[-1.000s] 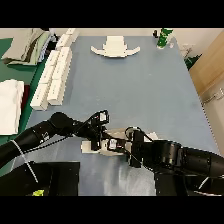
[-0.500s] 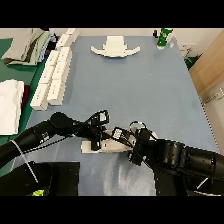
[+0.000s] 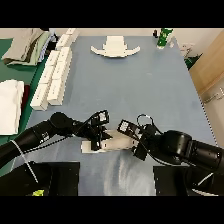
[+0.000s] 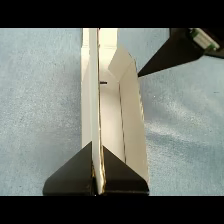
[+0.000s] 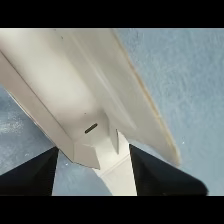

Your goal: Fold the box.

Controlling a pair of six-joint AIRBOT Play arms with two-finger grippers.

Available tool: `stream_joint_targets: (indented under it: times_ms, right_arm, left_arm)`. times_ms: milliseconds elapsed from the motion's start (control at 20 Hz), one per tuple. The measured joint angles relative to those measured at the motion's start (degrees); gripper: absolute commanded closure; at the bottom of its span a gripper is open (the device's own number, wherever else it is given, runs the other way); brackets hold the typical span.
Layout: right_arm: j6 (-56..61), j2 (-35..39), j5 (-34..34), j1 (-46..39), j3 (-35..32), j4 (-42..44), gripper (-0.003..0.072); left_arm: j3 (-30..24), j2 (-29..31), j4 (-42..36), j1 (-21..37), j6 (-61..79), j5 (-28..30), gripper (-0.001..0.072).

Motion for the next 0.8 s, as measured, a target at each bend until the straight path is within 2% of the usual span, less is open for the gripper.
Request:
stream_joint_targets:
  times_ms: [150, 250, 450, 600, 800]
  right_arm:
    - [-15.58, 0.44, 2.58, -7.91, -0.42, 9.07, -0.0034]
    - [-29.81, 0.02, 3.23, -14.29, -0.79, 18.45, -0.0034]
    - [-57.90, -2.43, 0.09, -25.20, -1.42, 37.18, -0.0034]
    - [-69.18, -4.66, -2.58, -28.72, -1.66, 44.11, -0.0034]
    - [-75.12, -6.78, -3.34, -30.34, -1.75, 47.65, -0.0033]
  left_arm:
    - [0.00, 0.00, 0.00, 0.00, 0.00, -0.02, 0.0695]
    - [0.00, 0.00, 0.00, 0.00, 0.00, -0.02, 0.0695]
    - [0.00, 0.00, 0.00, 0.00, 0.00, 0.00, 0.0695]
    - [0.00, 0.00, 0.00, 0.00, 0.00, -0.04, 0.0695]
    - [0.00, 0.00, 0.00, 0.00, 0.00, -0.04, 0.0695]
